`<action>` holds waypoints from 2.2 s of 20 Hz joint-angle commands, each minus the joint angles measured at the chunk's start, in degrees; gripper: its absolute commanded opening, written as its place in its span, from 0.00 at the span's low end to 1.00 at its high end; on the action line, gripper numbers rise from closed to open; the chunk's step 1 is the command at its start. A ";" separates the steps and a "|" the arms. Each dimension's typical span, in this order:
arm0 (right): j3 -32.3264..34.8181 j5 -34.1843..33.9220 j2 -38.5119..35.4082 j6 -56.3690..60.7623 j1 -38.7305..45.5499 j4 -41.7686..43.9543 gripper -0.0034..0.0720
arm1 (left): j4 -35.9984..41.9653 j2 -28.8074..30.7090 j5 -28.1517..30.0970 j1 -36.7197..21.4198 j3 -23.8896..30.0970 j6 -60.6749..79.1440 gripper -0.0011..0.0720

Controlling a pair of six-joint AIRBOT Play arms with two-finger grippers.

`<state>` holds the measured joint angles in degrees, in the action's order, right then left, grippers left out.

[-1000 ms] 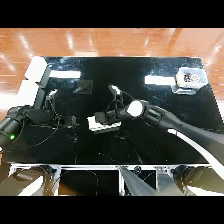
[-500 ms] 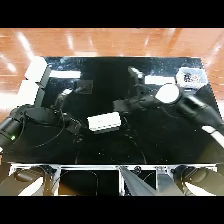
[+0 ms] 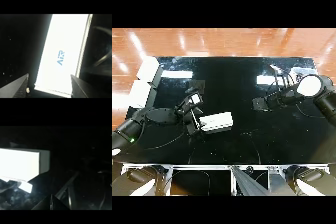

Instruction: Fold the box and place the chain.

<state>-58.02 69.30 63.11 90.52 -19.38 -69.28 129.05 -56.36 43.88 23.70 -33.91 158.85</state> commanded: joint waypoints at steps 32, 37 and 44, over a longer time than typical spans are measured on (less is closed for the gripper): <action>-0.04 -3.98 -0.22 1.18 0.81 -2.78 0.08 | 0.66 -3.89 -0.09 1.81 -0.11 10.21 0.87; -0.02 -4.02 -0.22 1.16 0.81 -2.78 0.08 | 0.44 -3.93 0.90 1.81 -0.11 10.25 0.87; -0.02 -4.42 -0.22 1.16 0.79 -2.78 0.08 | 0.52 -7.13 -0.33 1.84 -0.11 9.97 0.87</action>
<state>-58.02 65.12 62.89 91.68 -18.59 -72.05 129.75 -62.22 44.38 25.52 -34.00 169.01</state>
